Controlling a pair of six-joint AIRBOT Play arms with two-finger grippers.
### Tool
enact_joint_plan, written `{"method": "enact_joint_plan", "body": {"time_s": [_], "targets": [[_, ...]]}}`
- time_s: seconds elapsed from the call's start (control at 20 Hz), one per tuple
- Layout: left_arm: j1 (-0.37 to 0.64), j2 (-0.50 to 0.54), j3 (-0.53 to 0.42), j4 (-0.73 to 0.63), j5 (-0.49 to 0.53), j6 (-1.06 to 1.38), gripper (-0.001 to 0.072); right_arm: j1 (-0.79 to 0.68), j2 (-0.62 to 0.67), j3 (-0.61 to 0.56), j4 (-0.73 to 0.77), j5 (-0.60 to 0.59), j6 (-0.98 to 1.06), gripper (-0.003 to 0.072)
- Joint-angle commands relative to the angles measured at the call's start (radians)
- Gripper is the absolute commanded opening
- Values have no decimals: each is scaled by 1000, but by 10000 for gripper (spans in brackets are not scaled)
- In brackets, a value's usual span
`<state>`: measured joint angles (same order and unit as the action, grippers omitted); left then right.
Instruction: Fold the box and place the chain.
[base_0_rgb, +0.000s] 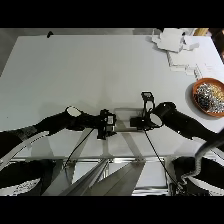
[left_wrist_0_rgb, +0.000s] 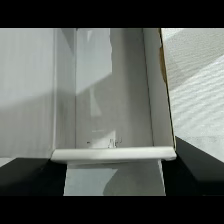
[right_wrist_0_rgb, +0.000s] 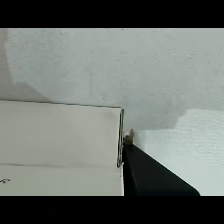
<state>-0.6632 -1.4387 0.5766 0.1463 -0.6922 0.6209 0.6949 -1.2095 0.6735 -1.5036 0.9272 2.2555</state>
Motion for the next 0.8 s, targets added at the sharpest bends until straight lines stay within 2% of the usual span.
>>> {"method": "enact_joint_plan", "body": {"time_s": [0.0,0.05,0.15,0.3,0.35,0.4,0.6,0.65,0.75], "targets": [[1,0,0,0,0,0,276,10,-6,2,6,4,0,119],[1,0,0,0,0,0,276,10,-6,2,5,5,0,68],[1,0,0,0,0,0,276,10,-6,2,4,5,0,20],[1,0,0,0,0,0,276,10,-6,2,4,4,-1,24],[1,0,0,0,0,0,276,10,-6,2,4,3,-3,108],[1,0,0,0,0,0,276,10,-6,2,3,4,-5,222],[1,0,0,0,0,0,276,10,-5,2,8,10,-64,230],[1,0,0,0,0,0,276,10,-2,3,8,26,-106,259],[1,0,0,0,0,0,276,10,10,8,7,64,-184,417]]}}
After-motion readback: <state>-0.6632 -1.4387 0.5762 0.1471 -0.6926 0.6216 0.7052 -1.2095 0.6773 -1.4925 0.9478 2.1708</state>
